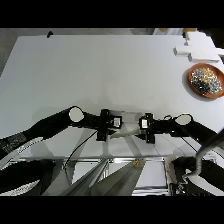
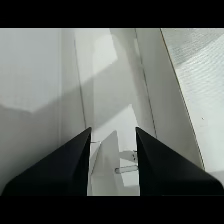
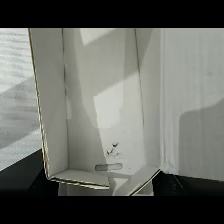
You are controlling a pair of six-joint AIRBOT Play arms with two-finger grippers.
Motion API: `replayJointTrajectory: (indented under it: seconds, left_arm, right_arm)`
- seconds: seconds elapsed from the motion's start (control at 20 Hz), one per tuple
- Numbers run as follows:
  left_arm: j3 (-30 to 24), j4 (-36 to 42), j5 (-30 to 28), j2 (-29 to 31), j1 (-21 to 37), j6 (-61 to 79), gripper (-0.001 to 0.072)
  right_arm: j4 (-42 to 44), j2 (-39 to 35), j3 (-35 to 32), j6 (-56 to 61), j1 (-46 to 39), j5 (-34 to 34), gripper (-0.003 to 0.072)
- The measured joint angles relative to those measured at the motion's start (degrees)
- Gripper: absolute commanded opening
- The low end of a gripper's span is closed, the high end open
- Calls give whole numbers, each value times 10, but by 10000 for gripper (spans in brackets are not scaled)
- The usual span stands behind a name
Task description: Fold the box and place the chain.
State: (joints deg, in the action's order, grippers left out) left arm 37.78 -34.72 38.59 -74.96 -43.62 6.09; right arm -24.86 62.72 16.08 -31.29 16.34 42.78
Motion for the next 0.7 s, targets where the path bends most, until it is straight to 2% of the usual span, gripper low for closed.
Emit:
replayJointTrajectory:
  seconds: [0.1,0.2,0.4,0.45,0.55,0.6,0.7]
  left_arm:
    - [0,1,-1,-6,-1,0,356]
    - [0,1,-1,-11,-1,0,460]
    - [0,-2,1,-14,-2,0,444]
    - [0,-3,2,-14,-1,-1,347]
    - [-1,-16,12,-8,-1,-6,75]
    - [-1,-31,24,1,1,-15,3]
    - [-1,-51,40,27,10,-60,2]
  right_arm:
    - [0,0,0,0,0,0,296]
    - [0,0,0,0,0,0,296]
    - [0,0,0,0,0,0,296]
    - [0,0,0,0,0,-1,296]
    - [0,0,0,-3,0,-1,296]
    - [0,0,0,-4,0,-1,296]
    - [1,0,0,-4,0,-2,296]
